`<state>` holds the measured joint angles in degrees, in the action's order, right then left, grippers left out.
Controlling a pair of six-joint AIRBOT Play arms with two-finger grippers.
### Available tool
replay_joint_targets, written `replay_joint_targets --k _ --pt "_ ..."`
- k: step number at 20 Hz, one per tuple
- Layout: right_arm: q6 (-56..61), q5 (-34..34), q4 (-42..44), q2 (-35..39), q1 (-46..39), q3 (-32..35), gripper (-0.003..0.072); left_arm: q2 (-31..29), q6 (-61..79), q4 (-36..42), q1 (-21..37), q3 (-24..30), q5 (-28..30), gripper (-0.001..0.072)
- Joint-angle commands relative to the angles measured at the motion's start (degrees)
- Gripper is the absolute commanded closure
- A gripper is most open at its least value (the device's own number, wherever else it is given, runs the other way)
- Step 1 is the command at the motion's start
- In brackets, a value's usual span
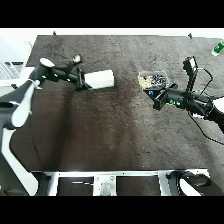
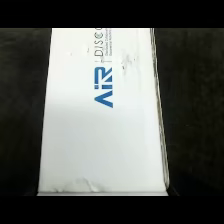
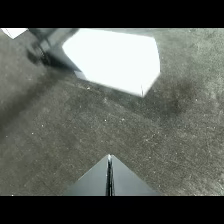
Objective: Fold the box and place the chain.
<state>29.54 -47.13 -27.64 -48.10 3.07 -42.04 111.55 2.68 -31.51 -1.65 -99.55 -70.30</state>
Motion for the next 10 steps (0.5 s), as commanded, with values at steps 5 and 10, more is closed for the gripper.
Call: replay_joint_targets --k 5,10 --pt "0.0 -0.1 0.0 0.0 0.0 0.0 0.0674 -25.2 -18.5 -4.8 11.8 17.3 15.8 0.0697" --pt "0.0 0.0 0.0 0.0 0.0 0.1 0.0674 -44.6 -27.0 -5.9 19.6 38.2 24.0 0.0696"
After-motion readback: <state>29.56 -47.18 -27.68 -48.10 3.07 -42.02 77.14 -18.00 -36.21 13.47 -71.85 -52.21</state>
